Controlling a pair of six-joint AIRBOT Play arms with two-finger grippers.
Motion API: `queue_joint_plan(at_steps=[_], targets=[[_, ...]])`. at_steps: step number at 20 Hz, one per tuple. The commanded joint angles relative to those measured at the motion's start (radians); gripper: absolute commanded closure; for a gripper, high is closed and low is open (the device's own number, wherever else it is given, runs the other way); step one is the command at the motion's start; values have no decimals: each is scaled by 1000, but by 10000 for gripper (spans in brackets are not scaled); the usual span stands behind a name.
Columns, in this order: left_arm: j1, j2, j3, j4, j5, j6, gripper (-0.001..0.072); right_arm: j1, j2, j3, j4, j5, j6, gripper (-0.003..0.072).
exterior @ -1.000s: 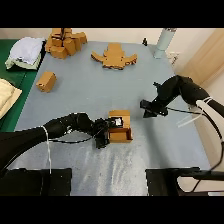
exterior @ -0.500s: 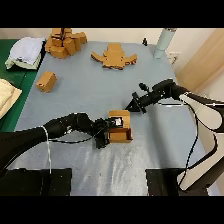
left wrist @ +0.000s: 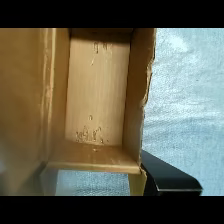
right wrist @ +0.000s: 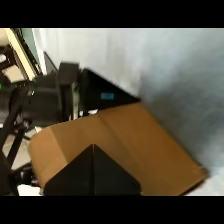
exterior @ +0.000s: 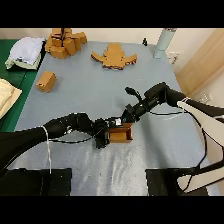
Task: Fold the box.
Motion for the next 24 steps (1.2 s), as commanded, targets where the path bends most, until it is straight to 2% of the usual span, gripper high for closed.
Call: queue_joint_plan(at_steps=[1,3,7,11,14,17,24], targets=[[0,-1,1,0,0,0,331,51,145,-105,-53,80,-35,683],[0,-1,1,0,0,0,331,60,188,-122,-86,131,-34,683],[0,-1,1,0,0,0,331,73,196,-130,-134,175,-31,683],[0,-1,1,0,0,0,331,105,199,-191,-158,215,-53,683],[0,-1,1,0,0,0,331,145,230,-252,-200,301,-79,683],[0,-1,1,0,0,0,331,175,289,-286,-232,369,-101,683],[0,-1,1,0,0,0,331,179,480,-288,-315,423,-101,683]])
